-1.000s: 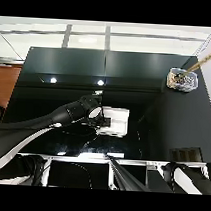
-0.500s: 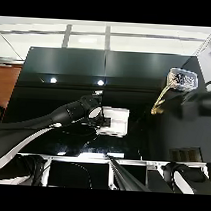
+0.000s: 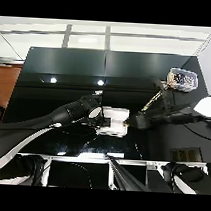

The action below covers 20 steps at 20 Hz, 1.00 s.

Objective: Fold the box and place the chain.

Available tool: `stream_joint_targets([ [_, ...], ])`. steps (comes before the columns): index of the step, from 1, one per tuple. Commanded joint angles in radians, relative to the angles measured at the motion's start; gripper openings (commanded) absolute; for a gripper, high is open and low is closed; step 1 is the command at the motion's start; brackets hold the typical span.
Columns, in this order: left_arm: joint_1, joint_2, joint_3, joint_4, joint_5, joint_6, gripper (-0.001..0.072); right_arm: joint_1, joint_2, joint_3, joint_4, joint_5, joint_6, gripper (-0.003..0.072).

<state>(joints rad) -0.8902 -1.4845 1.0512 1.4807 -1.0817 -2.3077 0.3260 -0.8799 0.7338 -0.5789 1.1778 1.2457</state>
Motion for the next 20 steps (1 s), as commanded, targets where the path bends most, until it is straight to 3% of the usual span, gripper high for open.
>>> stream_joint_targets([
  [1, 0.0, 0.0, 0.0, 0.0, 0.0, 0.0, 0.0032, 0.037, -0.072, -0.023, 0.012, -0.14, 0.008, 0.0011],
  [5, 0.0, 0.0, 0.0, 0.0, 0.0, 0.0, 0.0031, 0.037, -0.091, -0.023, 0.005, -0.136, 0.012, 0.0016],
  [6, 0.0, 0.0, 0.0, 0.0, -0.001, 0.0, 0.0031, 0.037, -0.091, -0.023, 0.003, -0.135, 0.015, 0.0107],
  [7, 0.0, 0.0, 0.0, 0.0, 0.0, 0.0, 0.0031, 0.032, -0.09, -0.023, 0.001, -0.129, 0.015, 0.0347],
  [11, 0.0, 0.0, 0.0, 0.0, -0.001, 0.0, 0.0031, -0.159, -0.08, 0.0, -0.037, -0.015, 0.011, 0.037],
  [13, 0.0, 0.0, 0.0, 0.0, 0.0, 0.0, 0.0031, -0.301, -0.07, 0.003, -0.102, -0.019, 0.004, 0.037],
  [15, 0.0, 0.0, 0.0, 0.0, 0.0, 0.0, 0.0031, -0.406, -0.072, 0.002, -0.27, -0.117, 0.028, 0.037],
  [18, 0.0, 0.0, 0.0, 0.0, 0.0, 0.0, 0.0032, -0.466, -0.103, -0.018, -0.597, -0.399, 0.338, 0.0371],
  [19, 0.0, 0.0, 0.0, 0.0, 0.001, 0.0, 0.0031, -0.467, -0.135, -0.018, -0.636, -0.473, 0.399, 0.039],
  [20, 0.0, 0.0, 0.0, 0.0, 0.003, 0.0, 0.0031, -0.467, -0.175, -0.012, -0.626, -0.53, 0.4, 0.0593],
])
